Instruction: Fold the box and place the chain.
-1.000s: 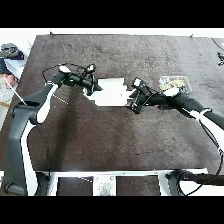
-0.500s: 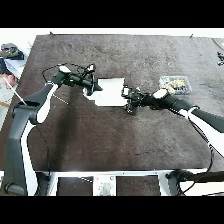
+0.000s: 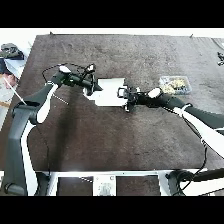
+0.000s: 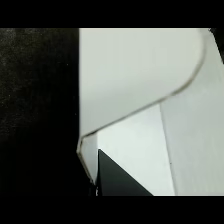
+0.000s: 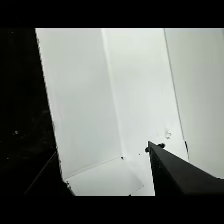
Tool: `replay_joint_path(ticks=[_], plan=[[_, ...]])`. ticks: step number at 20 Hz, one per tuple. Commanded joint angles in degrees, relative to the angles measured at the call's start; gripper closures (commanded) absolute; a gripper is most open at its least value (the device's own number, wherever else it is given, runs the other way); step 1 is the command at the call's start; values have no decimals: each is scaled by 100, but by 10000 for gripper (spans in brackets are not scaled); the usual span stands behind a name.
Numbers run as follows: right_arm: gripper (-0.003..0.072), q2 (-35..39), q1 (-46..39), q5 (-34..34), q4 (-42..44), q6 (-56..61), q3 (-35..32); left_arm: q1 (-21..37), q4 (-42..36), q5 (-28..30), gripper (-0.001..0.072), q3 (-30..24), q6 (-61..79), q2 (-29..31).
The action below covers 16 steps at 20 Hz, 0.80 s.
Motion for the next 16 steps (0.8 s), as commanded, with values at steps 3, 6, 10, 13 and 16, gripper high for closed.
replay_joint_path(ticks=[3, 6, 10, 13, 16], plan=[[90, 256, -142, -291, 81, 50, 26, 0, -9, 0, 696, 0, 0, -2], [90, 243, -273, -2, 72, 415, 271, 0, -9, 0, 696, 2, 2, -2], [90, -31, -313, 341, -304, 540, 778, 0, -9, 2, 696, 0, 0, -2], [89, -118, -426, 535, -356, 586, 940, 0, -9, 0, 696, 0, 2, -2], [90, -125, -461, 664, -363, 581, 1016, 0, -9, 2, 696, 0, 2, -2]])
